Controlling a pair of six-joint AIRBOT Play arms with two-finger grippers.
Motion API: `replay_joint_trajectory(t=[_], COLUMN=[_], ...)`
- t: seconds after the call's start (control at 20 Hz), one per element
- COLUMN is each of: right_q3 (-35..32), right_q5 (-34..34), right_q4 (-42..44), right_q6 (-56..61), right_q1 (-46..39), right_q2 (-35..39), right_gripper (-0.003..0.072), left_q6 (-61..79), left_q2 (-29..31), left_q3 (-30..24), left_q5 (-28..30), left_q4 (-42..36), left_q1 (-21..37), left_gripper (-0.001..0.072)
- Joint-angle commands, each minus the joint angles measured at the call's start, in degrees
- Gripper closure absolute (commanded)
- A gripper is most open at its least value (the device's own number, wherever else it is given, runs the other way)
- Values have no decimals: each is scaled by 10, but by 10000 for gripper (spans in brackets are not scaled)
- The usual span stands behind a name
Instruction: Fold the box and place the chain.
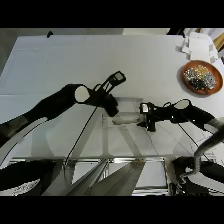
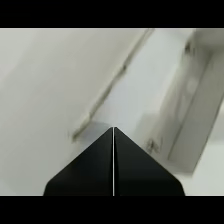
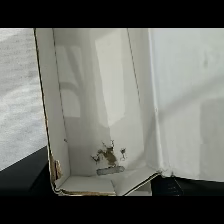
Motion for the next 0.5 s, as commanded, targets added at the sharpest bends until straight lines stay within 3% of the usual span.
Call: replay_joint_trajectory(t=[0.0,0.1,0.3,0.45], right_q3=[0,0,0,0], right_q5=[1,1,1,1], right_q4=[1,1,1,1], right_q6=[0,0,0,0], right_q1=[0,0,0,0], right_q2=[0,0,0,0], right_gripper=[298,298,298,298], left_q6=[27,117,237,243], left_q2=[33,29,9,-15], left_q3=[0,-7,-37,-49], left_q5=[-155,-191,-179,-154], left_q4=[146,125,89,86], left_q1=[0,0,0,4], left_gripper=[706,706,703,608])
